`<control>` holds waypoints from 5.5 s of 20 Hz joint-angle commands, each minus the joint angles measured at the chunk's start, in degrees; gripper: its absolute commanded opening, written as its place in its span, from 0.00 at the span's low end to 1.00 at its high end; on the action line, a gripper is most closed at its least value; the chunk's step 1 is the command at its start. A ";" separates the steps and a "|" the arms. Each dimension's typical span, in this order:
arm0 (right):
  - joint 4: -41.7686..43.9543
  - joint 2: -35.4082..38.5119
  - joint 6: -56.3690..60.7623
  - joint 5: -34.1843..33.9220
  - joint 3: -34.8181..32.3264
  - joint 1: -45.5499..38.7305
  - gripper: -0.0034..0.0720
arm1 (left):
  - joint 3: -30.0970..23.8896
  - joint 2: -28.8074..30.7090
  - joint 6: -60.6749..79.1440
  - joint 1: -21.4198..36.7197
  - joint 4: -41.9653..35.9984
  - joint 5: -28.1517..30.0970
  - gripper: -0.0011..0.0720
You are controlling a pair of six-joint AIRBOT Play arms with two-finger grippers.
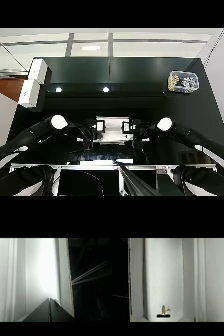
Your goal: Fold the box and place the chain.
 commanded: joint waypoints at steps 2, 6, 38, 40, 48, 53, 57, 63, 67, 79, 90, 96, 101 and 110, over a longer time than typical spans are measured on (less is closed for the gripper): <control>-0.02 -0.02 -0.02 0.00 0.00 0.04 0.67 | 0.48 6.25 -3.34 0.55 0.17 0.09 0.06; -0.02 -0.02 -0.02 0.00 0.00 0.04 0.67 | 0.42 15.52 -14.23 5.62 1.25 -4.17 0.06; -0.02 -0.02 -0.02 0.00 0.00 0.04 0.67 | -7.67 -4.92 -64.70 28.59 -7.48 -15.04 0.54; -0.02 -0.02 -0.02 0.00 -0.02 0.04 0.67 | -5.70 -4.79 -63.82 28.59 -7.48 -18.93 0.98; -0.02 -0.02 -0.02 -0.02 0.00 0.04 0.67 | -0.11 -4.76 -66.88 20.44 -7.52 -20.46 0.98; -0.02 -0.02 -0.02 -0.02 0.00 0.04 0.67 | 0.26 -4.70 -73.53 15.82 -6.03 -14.67 0.97; -0.02 -0.02 -0.02 -0.02 0.00 0.02 0.67 | 0.39 -2.93 -84.59 9.68 -0.26 -3.69 0.95; -0.02 -0.02 -0.02 -0.02 0.00 0.04 0.67 | 2.62 -2.38 -94.27 2.86 5.64 0.63 0.95; -0.04 -0.02 0.00 0.00 0.00 0.04 0.67 | 6.71 -2.38 -111.08 -1.92 22.23 -3.02 0.94; -0.04 -0.02 -0.02 0.00 -0.02 0.04 0.67 | 18.18 -11.23 -135.27 -18.32 44.78 -13.51 0.64; -0.04 -0.02 -0.02 0.00 -0.02 0.04 0.67 | 19.91 -11.63 -141.46 -18.29 47.01 -13.33 0.48; -0.04 -0.02 -0.02 0.00 -0.02 0.04 0.67 | 19.91 -11.74 -142.53 -18.32 47.82 -11.98 0.39; -0.04 -0.02 -0.02 0.00 -0.02 0.04 0.67 | 22.27 -14.71 -142.51 -18.34 47.98 -13.31 0.39; -0.04 -0.02 -0.02 0.00 -0.02 0.04 0.67 | 23.23 -16.02 -142.77 -18.34 47.95 -16.15 0.38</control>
